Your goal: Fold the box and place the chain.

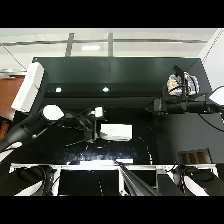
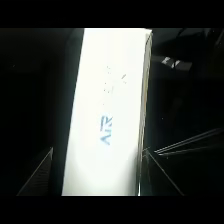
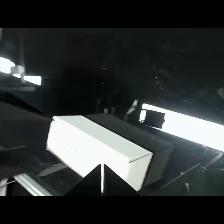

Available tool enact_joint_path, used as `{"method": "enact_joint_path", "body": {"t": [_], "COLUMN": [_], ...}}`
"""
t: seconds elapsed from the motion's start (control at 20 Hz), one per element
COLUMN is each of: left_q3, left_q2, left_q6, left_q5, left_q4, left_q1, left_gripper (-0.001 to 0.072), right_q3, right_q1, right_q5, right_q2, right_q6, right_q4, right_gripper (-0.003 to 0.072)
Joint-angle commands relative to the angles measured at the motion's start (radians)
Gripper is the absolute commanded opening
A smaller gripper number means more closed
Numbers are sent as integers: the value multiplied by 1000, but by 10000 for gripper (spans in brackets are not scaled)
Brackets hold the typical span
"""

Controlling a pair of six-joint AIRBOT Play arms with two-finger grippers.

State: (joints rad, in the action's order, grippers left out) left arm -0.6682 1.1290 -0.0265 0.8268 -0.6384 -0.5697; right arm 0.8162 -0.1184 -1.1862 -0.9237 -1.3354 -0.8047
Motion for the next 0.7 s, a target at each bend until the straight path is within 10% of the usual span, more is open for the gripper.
{"method": "enact_joint_path", "body": {"t": [0.0,0.65], "left_q3": [-43,-57], "left_q2": [87,190], "left_q6": [-3,-2], "left_q5": [-47,-91], "left_q4": [12,72], "left_q1": [-85,-117], "left_gripper": [713,713], "right_q3": [1,1], "right_q1": [4,4], "right_q5": [0,5], "right_q2": [3,2], "right_q6": [-5,-12], "right_q4": [-32,-45], "right_gripper": [24,24]}}
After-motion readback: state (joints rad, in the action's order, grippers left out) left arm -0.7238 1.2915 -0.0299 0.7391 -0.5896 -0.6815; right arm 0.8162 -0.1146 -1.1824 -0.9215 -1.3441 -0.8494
